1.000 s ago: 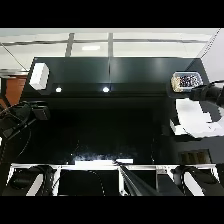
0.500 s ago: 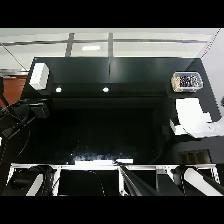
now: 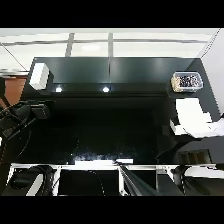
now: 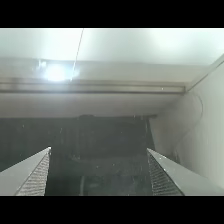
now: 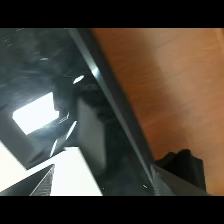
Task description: Fold the box and place the chain.
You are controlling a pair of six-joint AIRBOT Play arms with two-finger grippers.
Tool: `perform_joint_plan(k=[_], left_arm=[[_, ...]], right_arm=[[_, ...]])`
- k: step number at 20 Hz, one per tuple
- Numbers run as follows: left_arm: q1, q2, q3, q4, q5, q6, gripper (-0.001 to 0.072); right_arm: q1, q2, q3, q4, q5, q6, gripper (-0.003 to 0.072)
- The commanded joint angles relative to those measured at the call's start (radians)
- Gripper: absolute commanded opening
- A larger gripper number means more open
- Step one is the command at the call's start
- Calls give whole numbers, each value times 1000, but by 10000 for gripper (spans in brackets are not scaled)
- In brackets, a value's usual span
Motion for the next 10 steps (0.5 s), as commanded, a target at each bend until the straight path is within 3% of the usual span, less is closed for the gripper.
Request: perform_joint_plan(k=[1, 3, 4, 5, 10], left_arm=[[-1, -1, 0, -2, -33, 0, 712], [-1, -1, 0, -5, -42, 0, 712], [-1, -1, 0, -4, -47, 0, 712], [-1, -1, 0, -4, -47, 0, 713], [-1, -1, 0, -4, -47, 0, 712]], right_arm=[[4, -63, 32, 44, 71, -134, 605], [6, -66, 32, 44, 72, -138, 252], [6, -66, 32, 45, 88, -145, 39], [6, -66, 32, 49, 108, -157, 6], [18, -23, 8, 311, 206, -251, 13]])
